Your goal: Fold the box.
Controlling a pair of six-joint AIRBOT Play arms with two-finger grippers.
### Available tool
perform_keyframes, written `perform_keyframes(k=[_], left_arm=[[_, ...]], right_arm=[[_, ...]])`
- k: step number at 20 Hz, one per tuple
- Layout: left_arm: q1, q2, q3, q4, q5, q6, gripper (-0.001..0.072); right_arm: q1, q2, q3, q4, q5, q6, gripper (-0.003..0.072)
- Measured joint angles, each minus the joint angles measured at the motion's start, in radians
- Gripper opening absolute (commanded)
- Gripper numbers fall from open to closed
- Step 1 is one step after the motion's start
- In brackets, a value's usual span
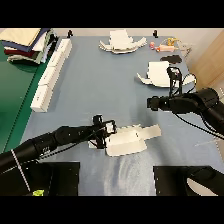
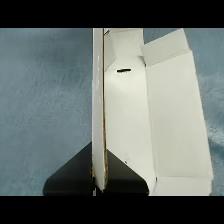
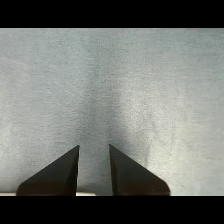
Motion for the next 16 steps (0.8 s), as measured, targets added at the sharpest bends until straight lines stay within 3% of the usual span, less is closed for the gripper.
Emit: perform_keyframes(k=[5, 16], left_arm=[[0.109, 0.0, 0.041, 0.003, -0.166, -0.013, 0.001], [0.14, -0.071, 0.094, 0.029, -0.301, 0.032, 0.001]], right_arm=[[0.0, 0.0, 0.0, 0.0, 0.0, 0.0, 0.0308], [0.0, 0.0, 0.0, 0.0, 0.0, 0.0, 0.0308]])
